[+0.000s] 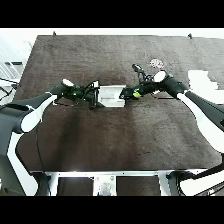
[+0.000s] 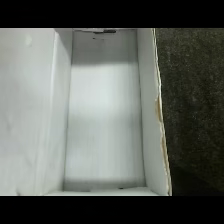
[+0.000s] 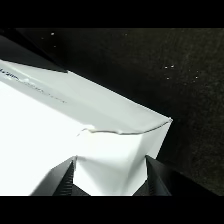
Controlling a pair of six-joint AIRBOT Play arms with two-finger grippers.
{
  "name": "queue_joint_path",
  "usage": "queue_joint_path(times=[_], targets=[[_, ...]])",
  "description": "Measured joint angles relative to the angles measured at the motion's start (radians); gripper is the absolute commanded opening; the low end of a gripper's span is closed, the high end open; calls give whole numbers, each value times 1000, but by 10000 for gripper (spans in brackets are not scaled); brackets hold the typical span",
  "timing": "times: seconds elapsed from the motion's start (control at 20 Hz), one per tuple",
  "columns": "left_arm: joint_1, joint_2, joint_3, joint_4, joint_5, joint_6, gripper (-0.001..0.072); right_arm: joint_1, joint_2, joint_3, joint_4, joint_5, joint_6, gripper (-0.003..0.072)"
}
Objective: Fold the box and place the chain.
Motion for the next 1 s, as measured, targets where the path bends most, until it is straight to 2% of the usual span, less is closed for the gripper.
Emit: queue_joint_path(times=[0.55, 1.0], targets=[[0, 0, 0, 0, -1, 2, 60, 87, -25, 51, -266, -30, 291, 539], [0, 0, 0, 0, -1, 2, 60, 128, -72, 141, -464, 38, 434, 537]])
